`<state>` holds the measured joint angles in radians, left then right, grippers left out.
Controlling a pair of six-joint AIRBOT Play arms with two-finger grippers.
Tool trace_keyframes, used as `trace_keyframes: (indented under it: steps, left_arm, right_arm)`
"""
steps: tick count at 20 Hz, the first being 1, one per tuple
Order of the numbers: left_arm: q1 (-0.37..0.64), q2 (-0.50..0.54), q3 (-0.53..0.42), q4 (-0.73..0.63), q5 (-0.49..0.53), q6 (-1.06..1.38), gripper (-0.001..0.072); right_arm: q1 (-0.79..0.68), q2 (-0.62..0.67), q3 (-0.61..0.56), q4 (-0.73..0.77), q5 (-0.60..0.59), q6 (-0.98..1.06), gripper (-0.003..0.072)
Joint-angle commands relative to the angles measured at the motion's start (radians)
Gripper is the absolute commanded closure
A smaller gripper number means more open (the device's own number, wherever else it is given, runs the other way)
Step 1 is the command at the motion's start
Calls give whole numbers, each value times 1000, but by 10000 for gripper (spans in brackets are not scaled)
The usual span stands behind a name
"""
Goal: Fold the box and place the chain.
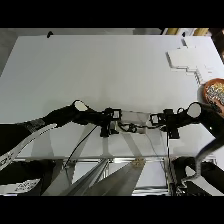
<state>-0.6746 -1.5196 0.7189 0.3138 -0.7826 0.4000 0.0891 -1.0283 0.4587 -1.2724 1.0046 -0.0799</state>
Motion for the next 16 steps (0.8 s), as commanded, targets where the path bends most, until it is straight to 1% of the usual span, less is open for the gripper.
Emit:
trace_keyframes:
  steps: [1, 4, 9, 13, 16]
  left_arm:
    - [0, 0, 0, 0, 0, 0, 319]
    - [0, 0, 0, 0, 0, 0, 319]
    - [0, 0, 0, 0, 0, 0, 319]
    - [0, 0, 0, 0, 0, 0, 319]
    - [0, 0, 0, 0, 0, 0, 319]
  right_arm:
    - [0, 21, -6, 0, -13, -2, 530]
    - [0, 62, -6, 2, 3, -7, 530]
    - [0, 68, -6, 1, 12, -8, 531]
    - [0, 64, -6, 5, -40, -8, 532]
    - [0, 33, -6, 5, -53, -8, 534]
